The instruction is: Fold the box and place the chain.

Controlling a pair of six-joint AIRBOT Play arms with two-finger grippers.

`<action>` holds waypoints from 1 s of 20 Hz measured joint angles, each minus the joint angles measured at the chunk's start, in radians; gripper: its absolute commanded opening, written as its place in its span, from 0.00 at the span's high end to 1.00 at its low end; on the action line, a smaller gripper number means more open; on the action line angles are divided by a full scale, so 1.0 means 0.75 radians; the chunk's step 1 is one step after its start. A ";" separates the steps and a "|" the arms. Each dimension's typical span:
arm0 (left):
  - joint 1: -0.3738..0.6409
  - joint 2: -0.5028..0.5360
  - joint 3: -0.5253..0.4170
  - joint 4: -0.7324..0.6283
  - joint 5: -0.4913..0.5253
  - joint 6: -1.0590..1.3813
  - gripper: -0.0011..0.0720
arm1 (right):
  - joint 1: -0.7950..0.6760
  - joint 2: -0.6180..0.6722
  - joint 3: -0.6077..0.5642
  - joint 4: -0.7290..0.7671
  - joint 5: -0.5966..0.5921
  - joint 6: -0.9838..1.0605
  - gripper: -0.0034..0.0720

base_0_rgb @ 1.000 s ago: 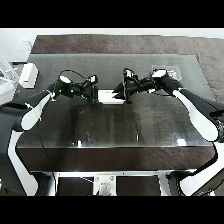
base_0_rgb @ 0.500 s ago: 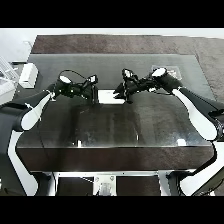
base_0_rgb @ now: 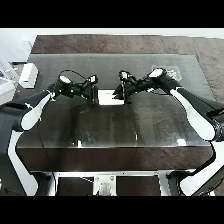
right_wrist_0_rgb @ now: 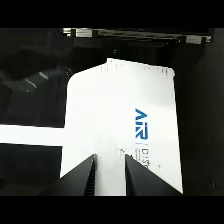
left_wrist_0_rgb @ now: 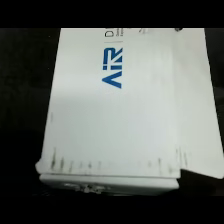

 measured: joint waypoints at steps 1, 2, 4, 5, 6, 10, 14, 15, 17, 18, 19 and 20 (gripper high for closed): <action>0.000 0.001 0.000 0.000 0.000 0.000 0.27 | 0.001 0.000 0.005 -0.001 -0.003 0.001 0.70; 0.000 0.000 0.000 0.000 0.001 0.000 0.27 | 0.002 0.000 0.009 -0.002 -0.004 0.001 0.70; 0.000 0.000 0.000 0.000 0.001 0.000 0.27 | 0.002 0.000 0.016 -0.003 -0.009 0.001 0.70; 0.000 0.000 0.000 0.000 0.001 0.000 0.27 | 0.002 0.000 0.019 -0.003 -0.012 0.001 0.69; 0.000 0.001 0.000 0.000 0.001 0.001 0.27 | 0.002 0.000 0.021 -0.004 -0.019 0.001 0.69; 0.000 0.000 0.000 0.000 0.001 0.001 0.27 | 0.002 0.006 0.025 -0.015 0.013 0.002 0.57; 0.000 0.000 0.000 0.000 0.001 0.001 0.27 | 0.002 0.017 0.025 -0.018 0.058 0.008 0.52; 0.000 0.001 0.000 0.000 0.001 0.001 0.27 | 0.002 0.019 0.025 -0.018 0.066 0.008 0.52; 0.000 0.000 0.000 0.000 0.001 0.001 0.27 | 0.002 0.019 0.025 -0.019 0.072 0.010 0.51; 0.000 0.001 0.000 0.000 0.001 0.001 0.28 | 0.002 0.019 0.025 -0.019 0.073 0.010 0.44; 0.000 0.000 0.000 0.000 0.001 0.001 0.27 | 0.002 0.019 0.025 -0.019 0.072 0.011 0.44; 0.000 0.001 0.000 0.000 0.001 0.001 0.27 | 0.002 0.019 0.025 -0.021 0.064 0.011 0.44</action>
